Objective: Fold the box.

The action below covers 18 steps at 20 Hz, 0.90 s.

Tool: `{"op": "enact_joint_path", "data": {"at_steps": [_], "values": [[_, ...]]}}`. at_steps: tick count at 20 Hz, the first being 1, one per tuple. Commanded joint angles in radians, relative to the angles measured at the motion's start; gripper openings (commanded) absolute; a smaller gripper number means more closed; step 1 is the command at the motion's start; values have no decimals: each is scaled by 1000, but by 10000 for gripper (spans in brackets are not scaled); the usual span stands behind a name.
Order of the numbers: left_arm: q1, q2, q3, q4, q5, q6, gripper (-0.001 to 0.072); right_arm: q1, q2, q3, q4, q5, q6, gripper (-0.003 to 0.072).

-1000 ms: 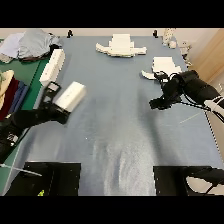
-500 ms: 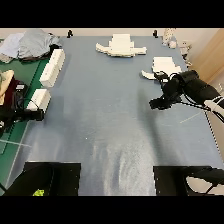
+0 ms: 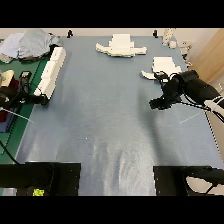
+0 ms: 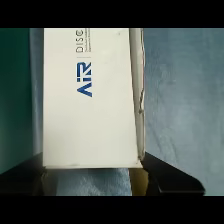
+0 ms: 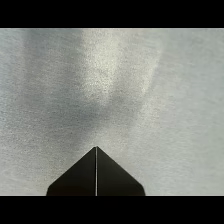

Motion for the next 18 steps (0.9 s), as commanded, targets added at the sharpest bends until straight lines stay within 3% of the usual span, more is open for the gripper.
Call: {"op": "enact_joint_path", "data": {"at_steps": [1, 8, 18], "values": [[-16, -138, 131, -24, -3, -21, 420, 0, -1, 1, 0, 0, 0, 4], [-53, -259, 270, -31, 20, -10, 420, 0, -1, 1, 0, 0, 0, 4], [-53, -284, 278, -31, 23, -10, 420, 0, -1, 1, 0, 0, 0, 4]]}}
